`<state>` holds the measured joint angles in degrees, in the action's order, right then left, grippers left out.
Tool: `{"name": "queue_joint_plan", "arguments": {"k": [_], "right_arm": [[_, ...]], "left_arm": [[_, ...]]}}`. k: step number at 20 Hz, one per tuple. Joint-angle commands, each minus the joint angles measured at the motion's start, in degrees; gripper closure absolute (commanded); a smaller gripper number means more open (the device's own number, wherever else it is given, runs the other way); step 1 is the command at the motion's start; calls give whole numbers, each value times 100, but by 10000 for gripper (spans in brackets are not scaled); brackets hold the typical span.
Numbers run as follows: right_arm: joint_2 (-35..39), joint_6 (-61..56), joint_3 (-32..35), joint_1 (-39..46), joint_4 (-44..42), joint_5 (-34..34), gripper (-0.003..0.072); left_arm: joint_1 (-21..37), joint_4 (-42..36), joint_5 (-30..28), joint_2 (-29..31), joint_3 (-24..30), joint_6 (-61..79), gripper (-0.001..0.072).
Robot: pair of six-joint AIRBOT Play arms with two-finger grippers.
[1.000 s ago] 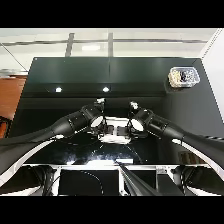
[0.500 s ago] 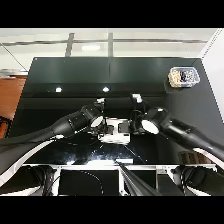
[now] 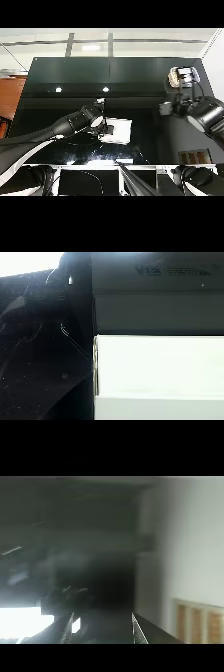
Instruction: Fold the box and place the chain.
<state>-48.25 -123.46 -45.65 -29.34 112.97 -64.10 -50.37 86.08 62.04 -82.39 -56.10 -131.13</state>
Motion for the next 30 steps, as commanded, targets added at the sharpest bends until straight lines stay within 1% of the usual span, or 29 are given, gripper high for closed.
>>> {"name": "queue_joint_plan", "arguments": {"k": [1, 2, 4, 5, 6, 8, 9, 10, 11, 12, 13, 15, 16, 17, 18, 19, 22, 30], "right_arm": [[83, -140, 680, 1224, 514, 1405, 50], [-11, -330, 796, 1569, 452, 1810, -16], [-328, -483, 686, 2256, 92, 2500, -15], [-520, -522, 525, 2614, -203, 2852, -14], [-817, -516, 199, 3008, -678, 3016, -14], [-1602, -155, -713, 3556, -1746, 2951, -12], [-2076, 146, -1268, 3698, -2247, 2802, -12], [-2542, 306, -1810, 3753, -2551, 2579, -4], [-3001, 321, -2363, 3757, -2667, 2310, 72], [-3469, 319, -2940, 3755, -2712, 2033, 105], [-3908, 291, -3467, 3755, -2752, 1753, 105], [-4669, -44, -4345, 3766, -2747, 1034, 112], [-4968, -85, -4653, 3775, -2785, 737, 160], [-5224, -101, -4887, 3781, -2870, 518, 160], [-5399, -164, -5029, 3786, -2879, 391, 160], [-5532, -227, -5101, 3786, -2894, 402, 160], [-5761, -304, -5125, 3786, -2983, 737, 161], [-6144, -439, -5130, 3777, -3220, 1165, 162]], "left_arm": [[4, 0, 4, -2, 2, -2, 677], [4, 0, 2, -2, 2, -2, 677], [4, 2, -13, -2, 2, -2, 677], [4, 4, -31, -2, 2, -2, 677], [4, 2, -50, -2, 2, -2, 676], [4, 0, -42, -2, 2, -2, 677], [4, 0, -28, -2, 2, -2, 677], [4, 0, -28, -2, 2, -2, 676], [4, 2, -28, -2, 2, -2, 676], [4, 2, -28, -2, 2, -2, 677], [4, 2, -28, -2, 2, -2, 676], [4, 2, -28, -2, 2, -2, 677], [4, 2, -28, -2, 2, -2, 677], [4, 2, -24, -2, 2, 0, 677], [4, 2, -22, -2, 2, -2, 676], [4, 2, -20, -2, 2, 0, 676], [4, 2, -17, -2, 2, -2, 677], [4, 7, 2, -2, 2, 0, 677]]}}
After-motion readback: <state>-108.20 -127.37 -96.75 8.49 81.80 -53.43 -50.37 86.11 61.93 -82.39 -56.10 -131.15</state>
